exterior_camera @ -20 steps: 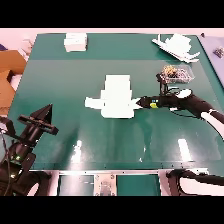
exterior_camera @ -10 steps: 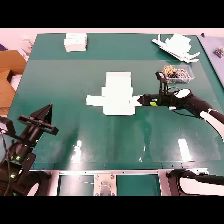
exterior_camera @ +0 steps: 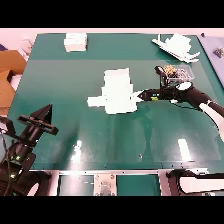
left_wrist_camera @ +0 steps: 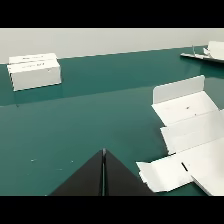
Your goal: Fold the box and place the chain.
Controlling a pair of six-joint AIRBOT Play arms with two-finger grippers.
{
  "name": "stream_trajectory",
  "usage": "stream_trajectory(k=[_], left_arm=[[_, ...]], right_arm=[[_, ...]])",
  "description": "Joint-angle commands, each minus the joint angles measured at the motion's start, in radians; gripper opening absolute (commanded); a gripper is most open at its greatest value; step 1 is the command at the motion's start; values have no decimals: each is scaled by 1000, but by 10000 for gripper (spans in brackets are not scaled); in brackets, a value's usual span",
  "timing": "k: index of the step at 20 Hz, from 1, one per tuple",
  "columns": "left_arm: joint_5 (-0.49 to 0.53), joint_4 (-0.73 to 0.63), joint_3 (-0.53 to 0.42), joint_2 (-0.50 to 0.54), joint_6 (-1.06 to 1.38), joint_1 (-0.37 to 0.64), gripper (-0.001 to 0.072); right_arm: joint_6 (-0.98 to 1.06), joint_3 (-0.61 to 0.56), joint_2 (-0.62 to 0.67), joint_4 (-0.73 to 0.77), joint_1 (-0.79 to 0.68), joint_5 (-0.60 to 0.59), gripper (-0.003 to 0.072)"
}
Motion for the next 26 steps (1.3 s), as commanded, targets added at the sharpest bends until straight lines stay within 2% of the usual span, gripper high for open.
stream_trajectory(k=[1,8,17,23,25,26], left_arm=[[0,0,0,1,0,0,19],[0,0,0,1,0,0,19],[-8,-1,0,1,-8,0,20],[121,0,4,-22,-81,0,20],[81,-14,5,-22,-110,-1,20],[47,-63,5,-22,-169,0,20]], right_arm=[[-3,5,-21,-7,0,-5,4],[45,3,-26,24,28,-98,4],[49,0,-45,8,32,-96,7],[37,-10,-49,4,27,-96,7],[37,-9,-49,3,28,-96,7],[22,-9,-49,3,28,-97,7]])
